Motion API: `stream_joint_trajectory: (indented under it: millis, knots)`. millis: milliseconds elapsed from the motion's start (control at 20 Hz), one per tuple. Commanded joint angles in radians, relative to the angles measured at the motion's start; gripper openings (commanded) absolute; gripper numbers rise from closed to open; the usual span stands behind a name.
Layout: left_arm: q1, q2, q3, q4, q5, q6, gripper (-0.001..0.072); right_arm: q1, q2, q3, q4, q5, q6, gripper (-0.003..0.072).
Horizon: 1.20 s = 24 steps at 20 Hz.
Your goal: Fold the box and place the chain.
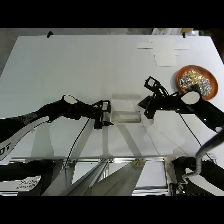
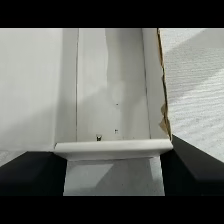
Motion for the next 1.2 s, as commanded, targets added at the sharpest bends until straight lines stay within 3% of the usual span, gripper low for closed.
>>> stream_joint_trajectory:
  millis: [0, 200, 300, 350, 400, 450, 550, 850, 1100, 1150]
  knots:
    - [0.001, 0.0, 0.0, 0.0, 0.0, 0.0, 0.003, -0.011, 0.11, 0.009, -0.079, 0.082, 0.005, 0.0015]
    - [0.001, 0.0, 0.0, 0.0, 0.0, 0.0, 0.003, -0.014, 0.145, 0.004, -0.312, 0.297, -0.136, 0.0015]
    - [0.001, 0.0, 0.0, 0.0, 0.0, 0.0, 0.003, -0.014, 0.145, -0.018, -0.404, 0.296, -0.19, 0.0016]
    - [0.001, 0.0, 0.0, 0.0, 0.0, 0.0, 0.003, -0.014, 0.145, -0.037, -0.4, 0.265, -0.19, 0.0104]
    - [0.001, 0.0, 0.0, 0.0, 0.0, 0.0, 0.003, -0.014, 0.145, -0.058, -0.37, 0.208, -0.192, 0.0348]
    - [0.001, 0.0, 0.0, 0.0, 0.0, 0.0, 0.003, -0.014, 0.145, -0.077, -0.341, 0.156, -0.201, 0.0402]
    - [0.001, 0.0, 0.0, 0.0, 0.0, 0.0, 0.003, -0.014, 0.137, -0.102, -0.304, 0.127, -0.268, 0.0196]
    - [0.001, 0.0, 0.0, 0.0, 0.0, 0.0, 0.003, -0.014, 0.064, -0.125, -0.088, 0.125, -0.547, 0.0177]
    - [0.001, 0.0, 0.0, 0.0, 0.0, 0.0, 0.003, -0.014, 0.015, -0.125, -0.08, 0.104, -0.56, 0.0148]
    - [0.001, 0.0, 0.0, 0.0, 0.0, 0.0, 0.003, -0.014, 0.007, -0.125, -0.075, 0.102, -0.56, 0.01]
